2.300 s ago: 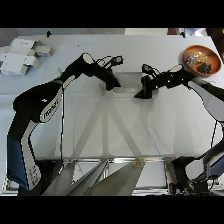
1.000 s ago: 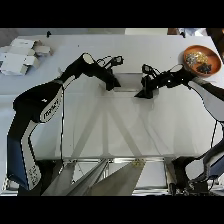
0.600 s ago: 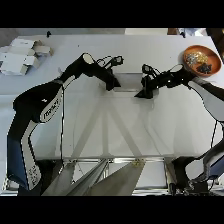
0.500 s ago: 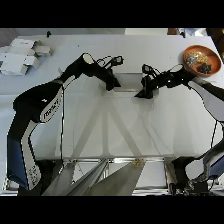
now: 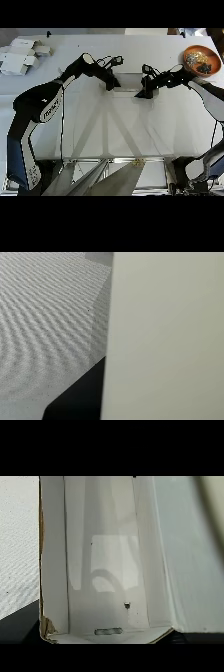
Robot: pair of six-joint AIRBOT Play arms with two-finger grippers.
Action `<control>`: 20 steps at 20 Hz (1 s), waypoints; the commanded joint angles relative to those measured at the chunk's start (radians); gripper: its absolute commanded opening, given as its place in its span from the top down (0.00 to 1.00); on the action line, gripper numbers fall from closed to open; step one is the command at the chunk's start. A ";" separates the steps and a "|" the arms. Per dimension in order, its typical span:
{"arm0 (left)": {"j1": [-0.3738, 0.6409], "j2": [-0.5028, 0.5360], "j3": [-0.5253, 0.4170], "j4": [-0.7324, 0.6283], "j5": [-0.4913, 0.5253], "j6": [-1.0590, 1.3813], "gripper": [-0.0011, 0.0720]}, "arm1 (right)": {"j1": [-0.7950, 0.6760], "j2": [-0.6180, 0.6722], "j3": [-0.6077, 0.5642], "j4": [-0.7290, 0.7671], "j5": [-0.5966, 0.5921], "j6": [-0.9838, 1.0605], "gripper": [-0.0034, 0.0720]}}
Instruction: Fold the box and place the chain.
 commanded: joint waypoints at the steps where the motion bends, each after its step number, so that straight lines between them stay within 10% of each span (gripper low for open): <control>1: 0.001 0.001 0.000 -0.001 0.001 0.000 0.96 | 0.000 -0.001 0.000 0.000 0.000 0.000 0.26; 8: 0.001 0.001 0.000 -0.002 -0.018 0.000 0.95 | 0.000 -0.001 0.000 0.001 0.000 0.000 0.26; 13: 0.001 0.004 0.000 -0.002 -0.040 -0.001 0.39 | 0.000 -0.001 0.000 0.000 0.000 0.000 0.26; 20: 0.004 0.042 0.001 0.022 -0.118 -0.001 0.35 | 0.000 -0.001 0.000 0.000 0.000 0.000 0.26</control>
